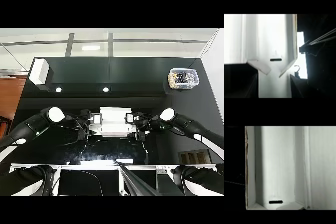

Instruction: Fold the box and place the chain.

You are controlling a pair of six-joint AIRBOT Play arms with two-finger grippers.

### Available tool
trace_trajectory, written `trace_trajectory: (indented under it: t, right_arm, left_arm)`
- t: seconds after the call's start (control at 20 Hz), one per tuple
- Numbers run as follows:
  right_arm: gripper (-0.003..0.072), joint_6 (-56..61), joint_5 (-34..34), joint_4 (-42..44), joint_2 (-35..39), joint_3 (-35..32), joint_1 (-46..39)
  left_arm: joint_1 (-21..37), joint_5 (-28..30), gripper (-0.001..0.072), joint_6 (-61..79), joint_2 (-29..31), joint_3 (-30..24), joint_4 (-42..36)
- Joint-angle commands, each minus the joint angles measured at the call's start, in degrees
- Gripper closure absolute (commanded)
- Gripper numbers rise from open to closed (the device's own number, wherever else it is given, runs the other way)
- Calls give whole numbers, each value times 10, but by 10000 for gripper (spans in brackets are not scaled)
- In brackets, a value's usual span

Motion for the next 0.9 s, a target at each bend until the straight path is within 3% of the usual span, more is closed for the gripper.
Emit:
trace_trajectory:
  t: [0.0, 0.1, 0.2, 0.3, 0.5, 0.75, 0.85]
  right_arm:
    - [319, 0, 0, 0, 0, 0, 0]
    - [319, 0, 0, 0, 0, 0, 0]
    - [319, 0, 0, 0, 0, 0, 0]
    - [319, 0, 0, 0, 0, 0, 0]
    - [319, 0, 0, 0, 0, 0, 0]
    - [319, 0, 0, 0, 0, 0, 0]
    - [319, 0, 0, 0, 0, 0, 0]
  left_arm:
    - [-24, 19, 251, 9, -4, -1, -18]
    - [-23, 20, 425, 9, -9, -1, -74]
    - [-23, 23, 456, 8, -14, -1, -106]
    - [-28, 23, 556, 8, -24, -1, -126]
    - [-43, 23, 553, 9, -52, -1, -192]
    - [-40, 25, 548, 8, -55, -1, -187]
    - [-40, 24, 455, 8, -55, -1, -180]
